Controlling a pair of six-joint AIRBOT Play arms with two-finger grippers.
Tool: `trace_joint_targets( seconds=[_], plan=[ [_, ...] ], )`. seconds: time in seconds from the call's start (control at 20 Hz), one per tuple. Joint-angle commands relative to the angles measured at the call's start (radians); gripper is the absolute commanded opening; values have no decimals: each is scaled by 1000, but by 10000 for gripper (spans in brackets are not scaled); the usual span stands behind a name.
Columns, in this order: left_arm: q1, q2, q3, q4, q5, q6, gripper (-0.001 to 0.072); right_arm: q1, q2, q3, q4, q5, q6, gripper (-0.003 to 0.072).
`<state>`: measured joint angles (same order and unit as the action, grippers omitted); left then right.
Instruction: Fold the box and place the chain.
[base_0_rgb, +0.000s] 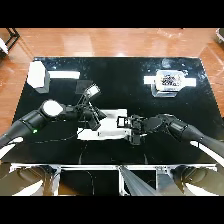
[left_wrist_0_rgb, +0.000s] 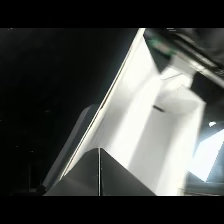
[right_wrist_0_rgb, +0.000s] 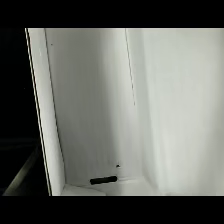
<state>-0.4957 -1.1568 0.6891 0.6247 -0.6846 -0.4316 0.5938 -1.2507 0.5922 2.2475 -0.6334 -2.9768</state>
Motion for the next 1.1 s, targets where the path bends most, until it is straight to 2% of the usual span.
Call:
trace_joint_targets(
  seconds=[0.0, 0.2, 0.35, 0.55, 0.7, 0.8, 0.85, 0.9, 0.95, 1.05],
  plan=[
    [-1, -65, 0, -1, 72, 10, 17, 0, 0, 0, 0, 0, 0, 107],
    [-6, -103, 0, 7, 59, 10, 17, 1, 0, 0, 0, -1, 0, 107],
    [-3, -91, 9, 124, 39, 8, 17, 0, 0, 0, 0, -2, 0, 107],
    [46, 55, 23, 168, 0, 6, 21, 0, 0, 0, 0, -5, 0, 107],
    [100, 175, 4, 253, -166, 6, 22, 0, 0, 0, 0, -11, 0, 107],
    [128, 208, -27, 274, -282, 11, 22, 0, 0, 0, 0, -10, 0, 107],
    [130, 209, -39, 299, -313, 20, 79, 0, 0, 0, 0, -11, 0, 107],
    [128, 206, -53, 322, -310, 23, 381, 0, 0, 0, 1, -10, 0, 107],
    [127, 202, -69, 321, -267, 32, 636, 0, 0, 0, 1, -11, 0, 107],
    [126, 186, -91, 323, -233, 100, 639, 0, 0, 0, 3, -11, 0, 107]
  ],
)
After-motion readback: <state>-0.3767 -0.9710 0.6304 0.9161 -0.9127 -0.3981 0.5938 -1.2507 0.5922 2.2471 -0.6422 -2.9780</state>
